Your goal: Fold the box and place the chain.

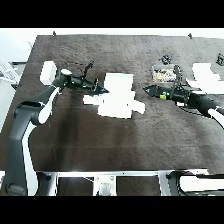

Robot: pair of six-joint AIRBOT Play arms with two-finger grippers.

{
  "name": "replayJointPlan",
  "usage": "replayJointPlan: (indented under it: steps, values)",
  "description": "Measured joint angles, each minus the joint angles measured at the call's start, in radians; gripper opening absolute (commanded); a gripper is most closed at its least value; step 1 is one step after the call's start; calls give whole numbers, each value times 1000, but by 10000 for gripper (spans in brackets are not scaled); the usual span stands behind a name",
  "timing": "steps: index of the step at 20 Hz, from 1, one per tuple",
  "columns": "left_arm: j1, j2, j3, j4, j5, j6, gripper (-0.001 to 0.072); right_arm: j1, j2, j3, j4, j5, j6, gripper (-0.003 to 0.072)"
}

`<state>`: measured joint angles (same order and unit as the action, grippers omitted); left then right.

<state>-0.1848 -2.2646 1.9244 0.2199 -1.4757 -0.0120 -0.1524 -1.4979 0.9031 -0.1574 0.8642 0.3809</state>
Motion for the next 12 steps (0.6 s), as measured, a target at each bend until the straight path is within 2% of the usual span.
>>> replayJointPlan:
  steps: [3,8,12]
  values:
    - [13,47,-92,-9,37,100,16,-3,2,0,0,0,0,420]
    - [21,154,-296,-63,193,322,16,-4,3,-3,0,0,-1,420]
    - [23,179,-357,-99,242,444,16,-4,3,-15,-1,-1,-2,420]
